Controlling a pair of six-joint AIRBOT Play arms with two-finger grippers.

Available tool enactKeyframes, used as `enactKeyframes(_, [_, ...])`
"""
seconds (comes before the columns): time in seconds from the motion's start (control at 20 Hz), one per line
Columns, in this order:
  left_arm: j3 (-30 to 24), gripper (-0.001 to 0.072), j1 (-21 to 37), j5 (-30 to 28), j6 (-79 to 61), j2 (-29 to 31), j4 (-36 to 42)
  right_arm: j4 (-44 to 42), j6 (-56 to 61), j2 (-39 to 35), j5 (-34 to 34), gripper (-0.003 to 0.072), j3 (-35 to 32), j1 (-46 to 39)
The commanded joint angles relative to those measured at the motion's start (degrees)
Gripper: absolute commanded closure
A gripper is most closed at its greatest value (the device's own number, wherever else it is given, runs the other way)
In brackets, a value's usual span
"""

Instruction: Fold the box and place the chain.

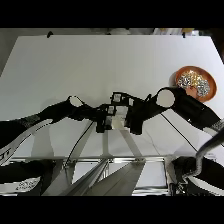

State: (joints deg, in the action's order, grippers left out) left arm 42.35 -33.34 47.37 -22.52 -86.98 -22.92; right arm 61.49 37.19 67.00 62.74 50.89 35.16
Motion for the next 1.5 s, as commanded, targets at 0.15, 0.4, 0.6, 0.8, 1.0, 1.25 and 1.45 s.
enactKeyframes(0.15, [0.0, 0.0437, 0.0, 0.0, 0.0, 0.0, 0.0, 6.3, 0.0, 0.0, -3.1, 0.0390, -0.1, 0.6])
enactKeyframes(0.4, [0.0, 0.0437, 0.0, 0.0, 0.0, 0.0, 0.0, 6.9, 0.0, 0.0, -4.5, 0.0475, -1.6, 0.6])
enactKeyframes(0.6, [0.0, 0.0437, 0.0, 0.0, 0.0, 0.0, 0.0, 8.0, 0.0, -0.2, -5.5, 0.0578, -2.0, 0.6])
enactKeyframes(0.8, [0.0, 0.0437, 0.0, 0.0, 0.0, 0.0, 0.0, 8.0, 0.0, -0.9, -6.5, 0.0579, -2.0, 0.6])
enactKeyframes(1.0, [0.0, 0.0437, 0.0, 0.0, 0.0, 0.0, 0.0, 7.5, 0.0, -0.9, -7.1, 0.0579, -2.6, 0.6])
enactKeyframes(1.25, [0.0, 0.0437, 0.0, 0.0, 0.0, 0.0, 0.0, 5.5, 0.0, -0.9, -7.3, 0.0570, -3.5, 0.6])
enactKeyframes(1.45, [0.0, 0.0437, 0.0, 0.0, 0.0, 0.0, 0.0, 3.6, 0.0, -0.9, -7.5, 0.0491, -4.8, 0.6])
